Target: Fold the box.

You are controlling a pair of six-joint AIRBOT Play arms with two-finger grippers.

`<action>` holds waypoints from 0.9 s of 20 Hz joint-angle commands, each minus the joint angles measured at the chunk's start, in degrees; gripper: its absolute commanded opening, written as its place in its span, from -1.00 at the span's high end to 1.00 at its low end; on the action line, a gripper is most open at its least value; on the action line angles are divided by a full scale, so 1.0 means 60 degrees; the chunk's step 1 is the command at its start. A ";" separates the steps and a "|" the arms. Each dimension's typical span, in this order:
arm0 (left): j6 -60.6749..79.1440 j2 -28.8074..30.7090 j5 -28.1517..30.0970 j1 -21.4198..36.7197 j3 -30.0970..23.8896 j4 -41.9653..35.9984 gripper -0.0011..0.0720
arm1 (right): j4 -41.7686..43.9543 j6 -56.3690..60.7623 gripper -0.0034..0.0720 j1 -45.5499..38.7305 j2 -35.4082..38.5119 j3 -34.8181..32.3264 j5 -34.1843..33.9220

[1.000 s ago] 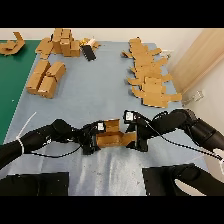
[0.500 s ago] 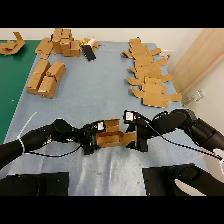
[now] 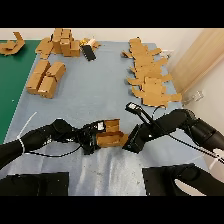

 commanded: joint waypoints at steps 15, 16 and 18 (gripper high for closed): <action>0.0000 -0.0004 -0.0004 -0.0004 0.0004 0.0004 -0.29 | 0.0885 0.3395 0.91 -0.0015 -0.0984 0.0335 0.1861; 0.0000 -0.0004 -0.0004 -0.0004 0.0004 0.0004 -0.29 | 0.1107 0.2863 0.91 -0.0015 -0.1293 0.0619 0.1861; 0.0000 -0.0004 -0.0004 -0.0004 0.0004 0.0004 -0.29 | 0.1563 0.1749 0.91 -0.0051 -0.2106 0.1326 0.1872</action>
